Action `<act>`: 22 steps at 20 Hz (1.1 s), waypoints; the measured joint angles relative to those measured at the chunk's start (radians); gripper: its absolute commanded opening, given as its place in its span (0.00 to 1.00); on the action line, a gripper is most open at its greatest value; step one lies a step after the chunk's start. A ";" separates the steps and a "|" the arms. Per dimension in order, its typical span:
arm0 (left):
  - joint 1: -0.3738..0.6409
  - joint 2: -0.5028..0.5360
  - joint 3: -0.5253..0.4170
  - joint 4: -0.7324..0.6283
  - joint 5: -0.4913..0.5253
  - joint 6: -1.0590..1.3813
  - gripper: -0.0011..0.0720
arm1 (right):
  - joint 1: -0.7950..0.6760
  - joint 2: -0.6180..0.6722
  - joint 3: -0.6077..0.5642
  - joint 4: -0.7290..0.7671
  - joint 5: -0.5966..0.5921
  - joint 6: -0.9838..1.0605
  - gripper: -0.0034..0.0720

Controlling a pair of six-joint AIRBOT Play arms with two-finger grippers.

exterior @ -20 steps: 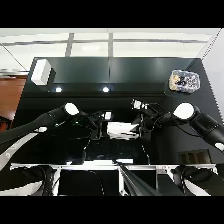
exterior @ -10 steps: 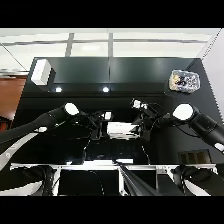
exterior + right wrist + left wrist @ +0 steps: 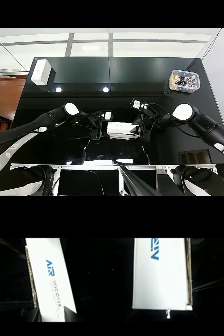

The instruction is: Fold the box and place the chain.

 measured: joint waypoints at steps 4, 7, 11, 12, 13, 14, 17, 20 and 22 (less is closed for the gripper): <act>0.000 0.000 0.000 0.000 0.000 0.000 0.48 | 0.000 0.000 -0.004 0.000 0.000 0.000 0.49; 0.000 0.000 0.000 0.000 0.000 0.000 0.48 | 0.000 0.000 -0.018 0.003 -0.002 0.000 0.49; 0.000 0.000 0.000 0.000 -0.001 0.000 0.48 | 0.002 0.000 -0.032 0.007 -0.004 0.008 0.50; 0.000 0.000 0.000 0.001 -0.001 0.000 0.48 | 0.002 0.000 -0.034 0.013 -0.004 0.010 0.50; 0.000 0.000 0.000 0.001 -0.001 0.001 0.48 | 0.002 0.000 -0.034 0.024 -0.004 0.011 0.50; 0.000 0.000 0.000 0.001 -0.002 0.001 0.48 | 0.002 0.000 -0.035 0.037 -0.003 0.012 0.50; 0.000 0.000 0.000 0.002 -0.003 0.002 0.48 | 0.002 0.000 -0.035 0.055 -0.003 0.015 0.50; 0.000 0.000 0.000 0.002 -0.003 0.002 0.48 | 0.002 -0.001 -0.035 0.063 0.000 0.024 0.49; 0.000 0.000 0.000 0.002 -0.003 0.002 0.48 | 0.002 -0.001 -0.037 0.059 0.001 0.038 0.49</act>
